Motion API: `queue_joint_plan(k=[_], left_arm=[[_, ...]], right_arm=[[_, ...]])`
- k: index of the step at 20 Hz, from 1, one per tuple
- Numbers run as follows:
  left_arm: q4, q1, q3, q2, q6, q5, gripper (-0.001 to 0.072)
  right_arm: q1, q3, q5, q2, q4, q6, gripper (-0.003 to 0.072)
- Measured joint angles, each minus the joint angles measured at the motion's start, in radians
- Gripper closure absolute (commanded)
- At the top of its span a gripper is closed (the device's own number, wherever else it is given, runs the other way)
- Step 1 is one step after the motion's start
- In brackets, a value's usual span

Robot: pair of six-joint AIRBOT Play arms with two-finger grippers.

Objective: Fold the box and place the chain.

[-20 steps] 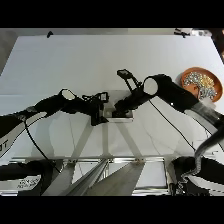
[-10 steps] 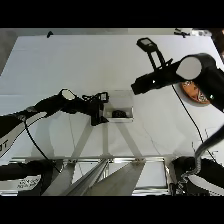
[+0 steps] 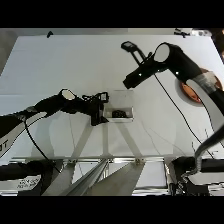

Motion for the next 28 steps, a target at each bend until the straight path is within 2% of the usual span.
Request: queue_joint_plan(k=[4,7,10,14,18,19,23,28], left_arm=[[0.0,0.0,0.0,0.0,0.0,0.0,0.0326],[0.0,0.0,0.0,0.0,0.0,0.0,0.0326],[0.0,0.0,0.0,0.0,0.0,0.0,0.0326],[0.0,0.0,0.0,0.0,0.0,0.0,0.0326],[0.0,0.0,0.0,0.0,0.0,0.0,0.0326],[0.0,0.0,0.0,0.0,0.0,0.0,0.0326],[0.0,0.0,0.0,0.0,0.0,0.0,0.0326],[0.0,0.0,0.0,0.0,0.0,0.0,0.0326]], right_arm=[[0.021,0.008,0.136,-0.032,0.023,-0.113,0.0465],[0.033,0.009,0.244,-0.023,0.016,-0.154,0.0456],[0.043,0.01,0.299,0.012,0.003,-0.18,0.0443],[0.072,-0.011,0.336,0.085,-0.015,-0.263,0.0263],[0.121,-0.096,0.29,0.142,-0.088,-0.346,0.0253],[0.132,-0.119,0.263,0.148,-0.106,-0.357,0.0205],[0.167,-0.169,0.172,0.168,-0.154,-0.377,0.0204],[0.172,-0.183,0.117,0.244,-0.16,-0.384,0.02]])
